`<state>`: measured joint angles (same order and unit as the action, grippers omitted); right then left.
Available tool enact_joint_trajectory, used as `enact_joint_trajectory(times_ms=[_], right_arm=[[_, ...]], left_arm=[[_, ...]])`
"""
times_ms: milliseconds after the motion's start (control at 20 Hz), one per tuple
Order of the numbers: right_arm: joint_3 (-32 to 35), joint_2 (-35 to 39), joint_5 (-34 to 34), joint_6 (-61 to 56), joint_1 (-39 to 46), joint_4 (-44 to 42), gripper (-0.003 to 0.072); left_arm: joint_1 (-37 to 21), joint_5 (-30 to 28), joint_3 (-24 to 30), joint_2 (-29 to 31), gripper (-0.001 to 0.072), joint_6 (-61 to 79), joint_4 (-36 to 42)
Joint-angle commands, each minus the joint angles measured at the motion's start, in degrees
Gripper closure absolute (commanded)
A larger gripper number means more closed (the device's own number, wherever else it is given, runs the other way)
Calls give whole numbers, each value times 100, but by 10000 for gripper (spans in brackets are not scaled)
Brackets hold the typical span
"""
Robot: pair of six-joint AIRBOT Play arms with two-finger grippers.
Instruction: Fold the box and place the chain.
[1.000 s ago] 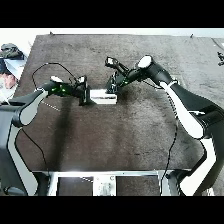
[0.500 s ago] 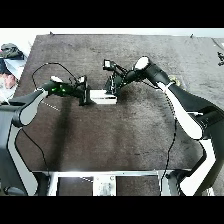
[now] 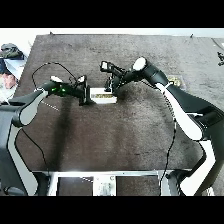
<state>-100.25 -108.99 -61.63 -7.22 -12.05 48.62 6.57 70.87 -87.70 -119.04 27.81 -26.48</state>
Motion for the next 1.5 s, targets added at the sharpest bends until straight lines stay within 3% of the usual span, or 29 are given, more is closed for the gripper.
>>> enact_joint_trajectory(times_ms=[0, 1000, 1050, 1100, 1150, 1350, 1400, 1450], right_arm=[[-2, 4, -155, -42, 2, 116, 519], [170, -76, -636, -304, -101, 385, 517], [168, -72, -636, -304, -57, 348, 478], [168, -52, -643, -308, -7, 293, 375], [166, -24, -656, -308, 66, 140, 350], [164, 118, -640, -308, 402, -855, 351], [164, 98, -636, -310, 474, -1193, 423], [164, 66, -643, -361, 514, -1456, 619]], left_arm=[[4, 7, -2, 0, 249, 7, -4], [4, 9, -2, 0, 249, 7, -4], [4, 7, -2, 0, 248, 7, -4], [4, 7, -2, 0, 249, 7, -4], [4, 7, -2, 0, 249, 7, -4], [4, 7, -2, 0, 249, 7, -4], [4, 7, -2, 0, 249, 7, -4], [4, 7, -2, 0, 249, 7, -4]])
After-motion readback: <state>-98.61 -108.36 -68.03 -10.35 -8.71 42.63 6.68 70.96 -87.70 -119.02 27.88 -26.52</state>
